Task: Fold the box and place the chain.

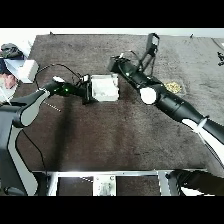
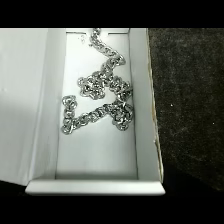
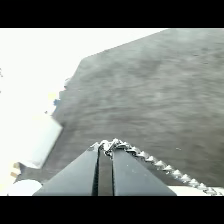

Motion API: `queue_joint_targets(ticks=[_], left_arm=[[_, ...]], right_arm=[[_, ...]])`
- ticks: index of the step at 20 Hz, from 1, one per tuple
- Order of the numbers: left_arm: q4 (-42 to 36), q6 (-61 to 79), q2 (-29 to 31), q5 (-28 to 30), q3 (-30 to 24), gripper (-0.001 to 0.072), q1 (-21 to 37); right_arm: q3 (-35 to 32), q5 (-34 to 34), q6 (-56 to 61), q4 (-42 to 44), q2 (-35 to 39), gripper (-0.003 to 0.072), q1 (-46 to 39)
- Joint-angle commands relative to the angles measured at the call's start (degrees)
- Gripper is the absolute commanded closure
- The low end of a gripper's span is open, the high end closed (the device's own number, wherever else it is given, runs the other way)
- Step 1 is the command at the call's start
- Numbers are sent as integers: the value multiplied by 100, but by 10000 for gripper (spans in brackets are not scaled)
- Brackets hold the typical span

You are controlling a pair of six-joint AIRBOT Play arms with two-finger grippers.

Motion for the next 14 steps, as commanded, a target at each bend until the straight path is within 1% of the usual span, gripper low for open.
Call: queue_joint_targets(ticks=[1,2,5,6,7,8,9,11,12,14], left_arm=[[-9,2,4,2,2,243,0],[-9,2,4,0,2,244,0],[-9,2,4,2,2,243,0],[-9,2,4,0,2,244,0],[-9,2,4,0,2,243,0],[-9,2,4,4,2,244,0],[-9,2,4,2,2,243,0],[-9,2,4,0,2,243,0],[-9,2,4,0,2,243,0],[-9,2,4,2,2,243,0]], right_arm=[[422,-24,7,-74,-511,702,323],[417,61,4,-76,-638,702,350],[345,796,2,-144,-916,701,251],[273,981,2,-140,-957,688,175],[173,1097,2,-142,-962,526,94],[94,1239,0,-144,-953,401,0],[22,1419,0,-249,-918,426,-107],[-164,1703,4,-608,-743,426,-328],[-354,1742,4,-693,-562,426,-461],[-994,1733,33,-697,-7,426,-848]])
